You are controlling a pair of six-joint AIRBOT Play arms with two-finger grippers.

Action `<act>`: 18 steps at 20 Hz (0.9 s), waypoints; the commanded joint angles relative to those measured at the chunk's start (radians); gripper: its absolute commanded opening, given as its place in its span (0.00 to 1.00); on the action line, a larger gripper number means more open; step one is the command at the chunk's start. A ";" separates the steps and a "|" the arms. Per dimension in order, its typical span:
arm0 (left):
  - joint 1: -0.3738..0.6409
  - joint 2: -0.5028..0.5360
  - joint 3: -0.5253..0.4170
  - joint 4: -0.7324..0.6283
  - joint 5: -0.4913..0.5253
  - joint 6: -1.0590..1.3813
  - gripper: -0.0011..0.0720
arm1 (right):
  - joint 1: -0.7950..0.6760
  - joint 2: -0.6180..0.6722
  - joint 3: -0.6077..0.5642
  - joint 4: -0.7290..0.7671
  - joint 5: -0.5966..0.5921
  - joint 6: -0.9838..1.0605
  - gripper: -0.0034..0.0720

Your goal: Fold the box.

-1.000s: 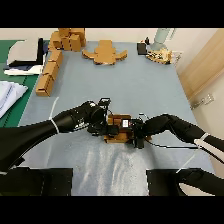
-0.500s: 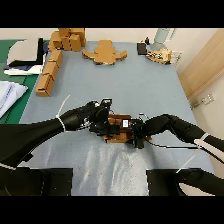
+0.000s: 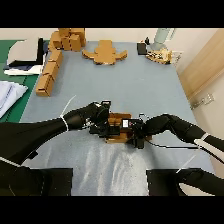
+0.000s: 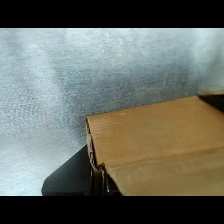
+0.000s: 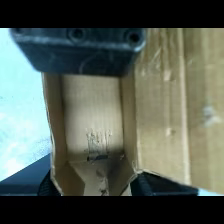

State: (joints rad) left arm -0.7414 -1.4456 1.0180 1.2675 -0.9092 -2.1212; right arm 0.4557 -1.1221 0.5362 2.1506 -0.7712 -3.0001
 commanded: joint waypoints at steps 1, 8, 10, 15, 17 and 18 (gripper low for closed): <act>-0.002 -0.003 0.001 -0.017 0.008 0.006 0.03 | 0.000 0.000 0.000 0.000 0.003 -0.003 0.71; -0.001 -0.003 0.001 -0.042 0.008 0.016 0.62 | 0.000 0.000 0.000 0.000 0.003 -0.003 0.71; 0.000 -0.003 0.007 -0.045 -0.009 0.017 0.67 | 0.000 0.000 0.000 0.000 0.003 -0.003 0.71; 0.007 -0.003 0.028 -0.032 -0.072 0.038 0.67 | 0.000 0.000 0.000 0.000 0.003 -0.003 0.71; 0.017 -0.003 0.029 -0.034 -0.070 0.023 0.67 | 0.000 0.000 0.000 0.000 0.003 -0.003 0.71; 0.023 -0.003 0.030 -0.034 -0.069 0.002 0.67 | 0.000 0.000 0.000 0.000 0.003 -0.003 0.71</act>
State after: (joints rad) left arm -0.7296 -1.4479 1.0435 1.2301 -0.9661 -2.0914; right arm 0.4553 -1.1221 0.5362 2.1506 -0.7689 -3.0035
